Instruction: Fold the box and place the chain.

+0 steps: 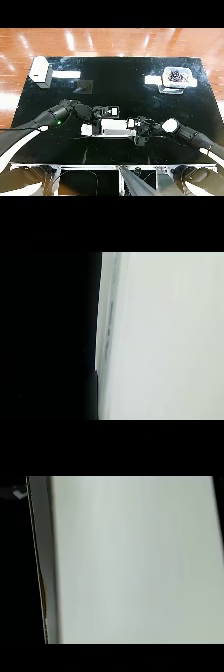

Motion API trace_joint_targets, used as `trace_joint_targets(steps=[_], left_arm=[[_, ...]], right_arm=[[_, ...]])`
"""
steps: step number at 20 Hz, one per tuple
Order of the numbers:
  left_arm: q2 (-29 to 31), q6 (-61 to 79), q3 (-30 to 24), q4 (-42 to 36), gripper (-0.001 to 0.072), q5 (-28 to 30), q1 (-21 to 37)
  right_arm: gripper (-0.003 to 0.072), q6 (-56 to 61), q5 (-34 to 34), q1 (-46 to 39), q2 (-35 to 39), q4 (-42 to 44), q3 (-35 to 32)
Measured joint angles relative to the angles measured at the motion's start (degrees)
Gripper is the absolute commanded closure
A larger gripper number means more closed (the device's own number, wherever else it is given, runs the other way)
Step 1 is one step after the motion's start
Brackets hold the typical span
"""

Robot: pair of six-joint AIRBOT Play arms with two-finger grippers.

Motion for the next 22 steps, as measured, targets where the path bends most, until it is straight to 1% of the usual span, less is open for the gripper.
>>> trace_joint_targets(steps=[8, 9, 10, 11, 21, 22], left_arm=[[0.0, -0.02, 0.0, 0.0, 0.0687, 0.15, 0.0], [0.0, -0.02, -0.02, 0.02, 0.0687, 0.15, 0.0], [0.0, -0.02, 0.0, 0.02, 0.0687, 0.17, 0.0], [0.0, -0.02, 0.0, 0.02, 0.0686, 0.17, 0.0], [0.0, -0.02, 0.0, 0.04, 0.0687, 0.2, 0.0], [0.0, -0.02, -0.02, 0.04, 0.0687, 0.17, 0.0]], right_arm=[[0.0137, 0.09, 0.02, 0.0, 0.0, -0.04, 0.0], [0.0167, 0.09, 0.02, 0.0, 0.0, -0.04, 0.0], [0.036, 0.09, 0.04, 0.0, 0.0, -0.02, 0.0], [0.0389, 0.09, 0.04, 0.0, 0.0, -0.04, 0.0], [0.0386, 0.09, 0.09, -0.07, 0.0, -0.04, 0.0], [0.0262, 0.09, 0.07, -0.07, 0.0, -0.02, 0.0]])
